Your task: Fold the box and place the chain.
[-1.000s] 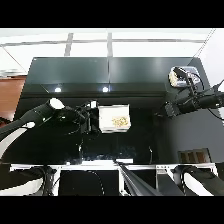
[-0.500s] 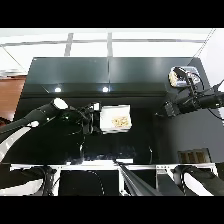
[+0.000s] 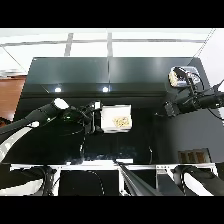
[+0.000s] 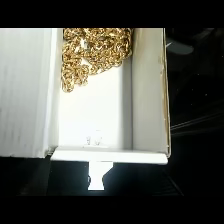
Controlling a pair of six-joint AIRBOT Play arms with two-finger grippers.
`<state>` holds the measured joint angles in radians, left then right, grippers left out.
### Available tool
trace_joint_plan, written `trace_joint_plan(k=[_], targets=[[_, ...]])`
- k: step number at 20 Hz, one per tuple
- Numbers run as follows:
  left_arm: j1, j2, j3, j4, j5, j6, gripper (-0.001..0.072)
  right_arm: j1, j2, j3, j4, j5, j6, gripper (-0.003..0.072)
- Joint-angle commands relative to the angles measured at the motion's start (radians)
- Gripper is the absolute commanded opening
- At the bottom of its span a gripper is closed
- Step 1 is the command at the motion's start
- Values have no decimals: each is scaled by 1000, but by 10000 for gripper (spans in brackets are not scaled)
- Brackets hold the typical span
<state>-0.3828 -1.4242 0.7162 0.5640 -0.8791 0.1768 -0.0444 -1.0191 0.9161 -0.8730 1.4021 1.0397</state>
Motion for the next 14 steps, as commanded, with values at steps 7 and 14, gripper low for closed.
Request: trace_joint_plan(k=[7,14], targets=[[-24,-1,2,-56,-4,3,708,1,0,0,0,-2,0,317],[-26,-1,2,1,7,1,693,1,0,0,0,-18,0,317]])
